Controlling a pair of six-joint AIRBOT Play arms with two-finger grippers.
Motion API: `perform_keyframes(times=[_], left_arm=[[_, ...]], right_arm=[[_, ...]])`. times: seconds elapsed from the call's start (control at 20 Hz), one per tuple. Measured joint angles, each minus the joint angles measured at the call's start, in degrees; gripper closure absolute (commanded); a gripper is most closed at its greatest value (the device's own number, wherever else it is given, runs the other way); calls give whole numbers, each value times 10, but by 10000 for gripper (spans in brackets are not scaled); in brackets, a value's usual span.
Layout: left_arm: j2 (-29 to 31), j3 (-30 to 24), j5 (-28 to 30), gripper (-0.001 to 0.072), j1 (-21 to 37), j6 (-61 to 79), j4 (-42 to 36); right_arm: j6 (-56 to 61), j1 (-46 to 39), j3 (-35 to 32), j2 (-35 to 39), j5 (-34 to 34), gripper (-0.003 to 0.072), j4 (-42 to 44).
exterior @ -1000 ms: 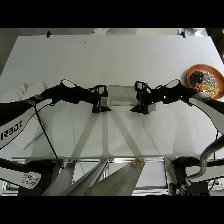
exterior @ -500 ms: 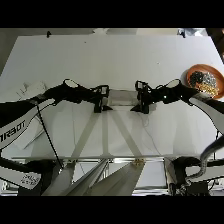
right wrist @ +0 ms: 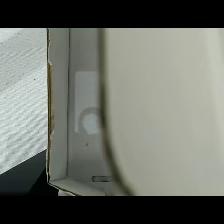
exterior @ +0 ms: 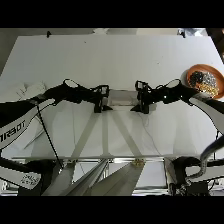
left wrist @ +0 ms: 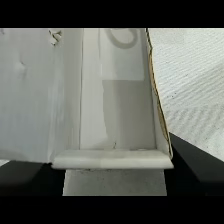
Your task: Fold the box and place the chain.
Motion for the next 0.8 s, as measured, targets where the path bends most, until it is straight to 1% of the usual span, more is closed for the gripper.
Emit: perform_keyframes(times=[0.35,0.4,0.45,0.5,0.65,0.8], left_arm=[[0,0,0,554,0,-1,0],[0,0,0,554,0,-1,0],[0,0,0,554,0,0,0],[0,0,1,554,0,0,-2],[0,0,2,554,0,0,-3],[0,0,0,554,0,0,-3]], right_arm=[[0,0,0,0,0,287,1],[-1,0,0,0,0,229,2],[-1,0,0,0,0,83,2],[0,0,0,0,0,-9,4],[0,-1,0,6,-1,-8,4],[8,-10,0,32,3,-7,-10]])
